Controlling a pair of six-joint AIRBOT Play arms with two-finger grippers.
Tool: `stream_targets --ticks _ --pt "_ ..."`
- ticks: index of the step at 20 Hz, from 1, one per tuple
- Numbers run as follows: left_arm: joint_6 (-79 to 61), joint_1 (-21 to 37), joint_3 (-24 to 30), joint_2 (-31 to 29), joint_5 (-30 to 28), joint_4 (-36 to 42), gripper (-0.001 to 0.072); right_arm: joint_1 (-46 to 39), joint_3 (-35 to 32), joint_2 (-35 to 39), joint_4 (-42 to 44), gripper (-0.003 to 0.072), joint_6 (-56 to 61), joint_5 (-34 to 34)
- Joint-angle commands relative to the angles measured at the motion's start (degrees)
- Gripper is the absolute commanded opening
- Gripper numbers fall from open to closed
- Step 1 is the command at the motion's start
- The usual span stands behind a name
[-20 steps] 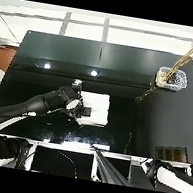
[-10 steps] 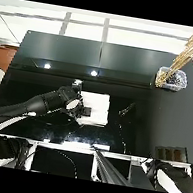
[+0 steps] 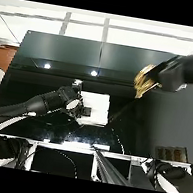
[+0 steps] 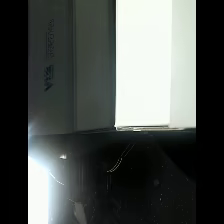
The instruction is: Fold the box and place the chain.
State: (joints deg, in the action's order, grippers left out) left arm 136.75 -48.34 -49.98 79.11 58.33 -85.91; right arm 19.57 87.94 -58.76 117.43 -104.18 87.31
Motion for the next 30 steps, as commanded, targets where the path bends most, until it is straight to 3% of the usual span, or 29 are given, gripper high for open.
stream_targets --ticks 1,8,18,25,30 --pt "0.0 0.0 0.0 0.0 0.0 -0.1 0.0028 6.4 -7.6 0.0 2.6 0.0024 0.0 -3.0" --pt "0.0 0.0 0.0 0.0 0.0 0.1 0.0028 12.1 -16.2 -0.3 2.8 0.0024 0.2 -10.5" --pt "0.0 0.0 0.0 0.0 0.0 0.1 0.0029 13.5 -17.3 -0.9 9.0 0.0025 0.2 -16.2" --pt "0.0 0.0 0.0 0.0 0.3 0.1 0.0028 13.7 -25.6 -7.0 8.8 0.0025 -0.1 -19.4" --pt "0.0 0.0 0.0 0.0 0.3 0.1 0.0028 13.7 -26.6 -13.3 8.9 0.0026 -1.6 -20.2"
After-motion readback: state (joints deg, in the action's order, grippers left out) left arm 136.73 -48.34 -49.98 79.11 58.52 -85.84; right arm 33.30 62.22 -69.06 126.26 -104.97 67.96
